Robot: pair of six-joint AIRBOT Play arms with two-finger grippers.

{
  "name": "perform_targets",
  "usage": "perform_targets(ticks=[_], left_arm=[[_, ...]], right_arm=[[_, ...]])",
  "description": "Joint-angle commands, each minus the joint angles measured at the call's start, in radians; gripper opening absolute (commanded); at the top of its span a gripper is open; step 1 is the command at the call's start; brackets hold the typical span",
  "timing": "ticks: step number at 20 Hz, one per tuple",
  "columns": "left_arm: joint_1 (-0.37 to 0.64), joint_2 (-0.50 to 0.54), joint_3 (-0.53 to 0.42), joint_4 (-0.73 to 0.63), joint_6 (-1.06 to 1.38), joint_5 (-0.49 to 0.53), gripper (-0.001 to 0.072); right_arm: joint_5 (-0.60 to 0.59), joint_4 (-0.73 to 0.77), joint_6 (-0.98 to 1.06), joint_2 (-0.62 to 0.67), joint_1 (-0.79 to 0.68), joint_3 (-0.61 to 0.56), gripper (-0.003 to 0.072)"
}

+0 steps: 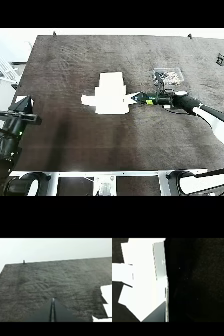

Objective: Fold the box and place the chain.

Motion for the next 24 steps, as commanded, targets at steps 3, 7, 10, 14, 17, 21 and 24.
perform_targets(ticks=[3, 7, 10, 14, 17, 21, 24], left_arm=[[0.001, -0.034, 0.0, 0.001, 0.0, -0.04, 0.0579], [0.001, -0.196, 0.038, 0.0, -0.008, -0.085, 0.0579], [0.001, -0.452, 0.164, 0.001, -0.008, -0.15, 0.0578], [0.001, -0.847, 0.42, 0.002, -0.011, -0.339, 0.0578], [0.001, -1.138, 0.662, 0.079, -0.119, -0.539, 0.0577], [0.001, -1.471, 1.035, 0.343, -0.414, -0.814, 0.0578], [0.001, -1.649, 1.324, 0.531, -0.624, -1.022, 0.0578]], right_arm=[[-0.003, -0.001, -0.033, -0.004, 0.003, 0.005, 0.0012], [-0.002, 0.013, -0.039, -0.006, 0.004, 0.005, 0.0012], [-0.002, 0.02, -0.039, -0.006, 0.005, 0.005, 0.0012], [-0.002, 0.02, -0.039, -0.006, 0.005, 0.005, 0.0012], [-0.002, 0.021, -0.039, -0.006, 0.005, 0.005, 0.0012], [-0.003, 0.028, -0.039, -0.006, 0.015, 0.005, 0.0013], [-0.003, 0.029, -0.039, -0.006, 0.017, 0.004, 0.0013]])
